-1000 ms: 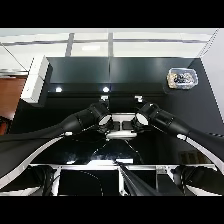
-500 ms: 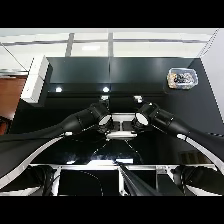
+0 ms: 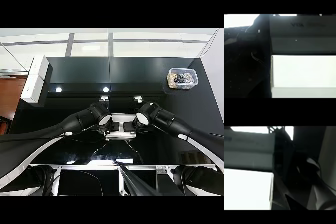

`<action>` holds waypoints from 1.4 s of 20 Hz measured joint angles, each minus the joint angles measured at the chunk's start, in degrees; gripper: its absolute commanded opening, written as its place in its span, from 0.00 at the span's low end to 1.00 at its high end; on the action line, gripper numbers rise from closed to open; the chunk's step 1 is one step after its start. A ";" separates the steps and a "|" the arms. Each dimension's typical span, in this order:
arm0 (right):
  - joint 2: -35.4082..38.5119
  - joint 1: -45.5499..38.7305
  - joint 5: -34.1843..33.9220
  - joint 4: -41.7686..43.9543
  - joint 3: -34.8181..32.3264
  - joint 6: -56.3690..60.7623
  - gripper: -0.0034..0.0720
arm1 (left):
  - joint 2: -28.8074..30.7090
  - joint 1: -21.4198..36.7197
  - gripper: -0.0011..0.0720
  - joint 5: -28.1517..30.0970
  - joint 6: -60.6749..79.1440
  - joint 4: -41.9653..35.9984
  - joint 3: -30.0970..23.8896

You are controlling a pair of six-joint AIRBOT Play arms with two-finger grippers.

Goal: Fold the box and place the chain.

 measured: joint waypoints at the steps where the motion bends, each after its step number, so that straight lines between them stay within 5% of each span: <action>1: 0.66 -0.07 0.42 -0.35 0.00 -0.35 0.43 | 0.00 0.00 0.05 0.17 -0.04 0.02 0.00; 13: 18.29 -11.32 6.47 -1.42 6.80 -8.07 0.43 | 0.00 0.00 0.05 0.90 -0.09 0.44 0.00; 18: 21.09 -24.04 4.57 -14.86 6.56 -12.74 0.43 | 0.00 0.00 0.05 0.90 -0.11 0.74 0.00; 19: 21.16 -27.26 2.01 -18.08 5.70 -13.18 0.58 | 0.00 0.00 0.05 0.90 -0.22 0.81 0.00; 20: 20.68 -30.75 -1.25 -20.41 4.90 -13.40 1.00 | 0.00 0.00 0.05 0.90 -0.22 0.85 0.00; 24: 13.11 -43.17 -11.08 -19.15 5.60 -15.34 1.00 | -0.02 0.00 0.05 0.90 -0.20 1.16 0.00; 28: -0.90 -49.57 -13.53 -10.62 17.05 -17.94 1.00 | 0.00 0.00 0.05 0.87 -0.04 1.33 0.00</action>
